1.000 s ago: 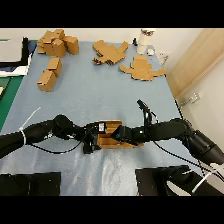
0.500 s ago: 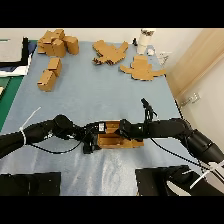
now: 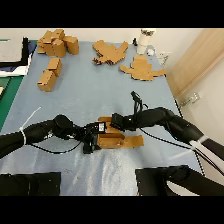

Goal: Fold the box.

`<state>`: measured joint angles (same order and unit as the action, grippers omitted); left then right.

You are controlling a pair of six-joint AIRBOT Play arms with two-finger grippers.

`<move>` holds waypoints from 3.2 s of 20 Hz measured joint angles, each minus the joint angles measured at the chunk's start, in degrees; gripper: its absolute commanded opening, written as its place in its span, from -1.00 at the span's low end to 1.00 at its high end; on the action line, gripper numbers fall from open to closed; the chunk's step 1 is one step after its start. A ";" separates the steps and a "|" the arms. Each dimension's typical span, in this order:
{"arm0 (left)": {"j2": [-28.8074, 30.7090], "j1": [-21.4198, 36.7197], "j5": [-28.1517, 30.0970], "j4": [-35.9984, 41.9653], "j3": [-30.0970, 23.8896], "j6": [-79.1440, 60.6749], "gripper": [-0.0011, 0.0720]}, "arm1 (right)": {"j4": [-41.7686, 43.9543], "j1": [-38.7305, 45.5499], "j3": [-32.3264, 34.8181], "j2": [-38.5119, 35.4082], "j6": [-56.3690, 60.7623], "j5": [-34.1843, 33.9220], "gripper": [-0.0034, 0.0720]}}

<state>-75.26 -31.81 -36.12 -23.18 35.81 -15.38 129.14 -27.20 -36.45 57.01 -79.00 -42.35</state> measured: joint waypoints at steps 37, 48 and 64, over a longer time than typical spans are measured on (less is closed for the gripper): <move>0.00 0.00 -0.02 0.00 0.00 -0.02 0.43 | -20.65 0.79 -6.12 -10.23 -16.96 -28.72 -0.71; 0.00 0.00 -0.02 0.00 0.02 -0.02 0.43 | -21.57 0.70 8.87 -13.05 -60.26 -17.70 0.51; 0.00 0.00 -0.02 0.00 0.07 0.00 0.43 | -16.09 -1.73 10.29 -8.87 -74.62 -5.92 -0.50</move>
<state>-75.26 -31.81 -36.14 -23.18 35.88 -15.38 113.06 -28.93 -26.15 48.14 -153.62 -48.27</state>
